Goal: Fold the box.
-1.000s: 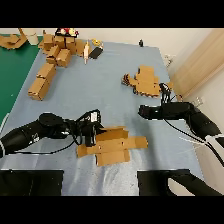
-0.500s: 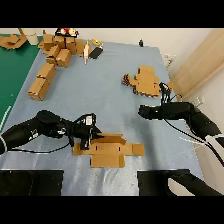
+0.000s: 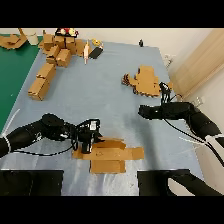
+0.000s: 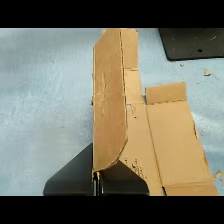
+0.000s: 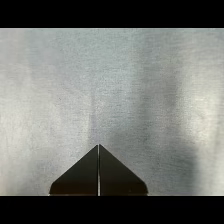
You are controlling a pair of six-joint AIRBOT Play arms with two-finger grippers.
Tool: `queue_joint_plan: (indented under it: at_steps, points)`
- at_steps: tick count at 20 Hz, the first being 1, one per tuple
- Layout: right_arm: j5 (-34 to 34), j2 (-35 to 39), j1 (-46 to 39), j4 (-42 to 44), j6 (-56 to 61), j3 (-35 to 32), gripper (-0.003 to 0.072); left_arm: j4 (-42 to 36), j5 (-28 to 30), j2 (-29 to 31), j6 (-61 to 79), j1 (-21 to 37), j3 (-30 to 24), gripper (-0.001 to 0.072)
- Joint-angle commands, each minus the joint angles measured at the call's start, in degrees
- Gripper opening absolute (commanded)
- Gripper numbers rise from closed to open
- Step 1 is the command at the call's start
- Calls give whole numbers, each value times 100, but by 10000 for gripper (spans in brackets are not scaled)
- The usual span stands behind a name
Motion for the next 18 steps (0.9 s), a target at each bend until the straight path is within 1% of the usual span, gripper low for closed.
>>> queue_joint_plan:
  at_steps: [1,9,13,15,16,17,18]
  points:
    - [9,0,7,2,-4,7,17,-2,-109,-2,-105,-66,-68,10]
    - [-4,0,7,4,-4,7,17,2,-157,-2,-470,-116,-68,11]
    - [-160,0,7,2,-118,7,17,2,-170,-4,-472,-116,-68,12]
    - [-341,0,7,2,-256,9,18,2,-179,-4,-472,-116,-68,12]
    - [-452,0,7,9,-326,13,5,-4,-181,-2,-472,-116,-66,12]
    - [-614,2,7,94,-549,17,4,-2,-203,-2,-490,-116,-66,12]
    - [-914,28,7,284,-785,17,3,-4,-232,-2,-579,-116,-66,12]
